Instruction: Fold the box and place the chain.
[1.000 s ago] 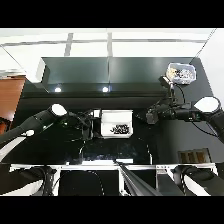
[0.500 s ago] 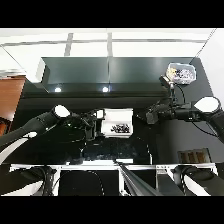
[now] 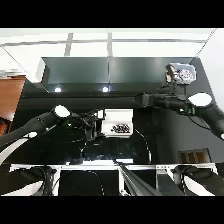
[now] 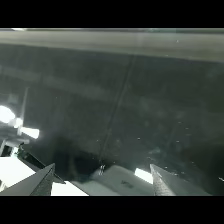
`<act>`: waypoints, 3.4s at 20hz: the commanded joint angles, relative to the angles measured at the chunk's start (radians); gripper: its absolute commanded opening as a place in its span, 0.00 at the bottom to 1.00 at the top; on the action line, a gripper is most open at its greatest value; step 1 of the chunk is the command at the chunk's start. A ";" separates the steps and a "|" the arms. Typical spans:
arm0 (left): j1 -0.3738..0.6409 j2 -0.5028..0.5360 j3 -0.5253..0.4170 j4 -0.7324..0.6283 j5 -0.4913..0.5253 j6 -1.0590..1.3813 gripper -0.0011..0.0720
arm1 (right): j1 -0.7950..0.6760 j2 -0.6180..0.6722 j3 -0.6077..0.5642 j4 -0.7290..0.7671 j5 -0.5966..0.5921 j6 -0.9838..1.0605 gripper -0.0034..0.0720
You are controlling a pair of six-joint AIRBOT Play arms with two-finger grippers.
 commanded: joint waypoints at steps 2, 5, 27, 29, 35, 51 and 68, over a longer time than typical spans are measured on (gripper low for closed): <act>0.000 -0.001 0.001 0.000 0.002 0.000 0.49 | 0.115 -0.093 0.018 -0.053 -0.023 -0.185 1.00; 0.000 -0.001 0.001 0.000 0.001 0.000 0.49 | 0.144 -0.086 0.062 -0.254 0.148 -0.422 1.00; 0.000 -0.001 0.001 0.002 -0.002 0.000 0.49 | 0.228 -0.100 0.103 -0.391 0.282 -0.635 0.45; 0.000 -0.001 0.001 0.003 -0.002 0.000 0.49 | 0.227 -0.100 0.102 -0.392 0.289 -0.634 0.45; 0.000 -0.001 0.001 0.003 -0.002 0.000 0.49 | 0.228 -0.100 0.102 -0.423 0.291 -0.632 0.45; 0.000 -0.001 0.001 0.003 -0.002 0.000 0.49 | 0.228 -0.100 0.102 -0.433 0.310 -0.632 0.57; 0.000 -0.001 0.001 0.003 -0.002 0.000 0.49 | 0.185 0.006 0.107 -0.523 0.491 -0.202 0.56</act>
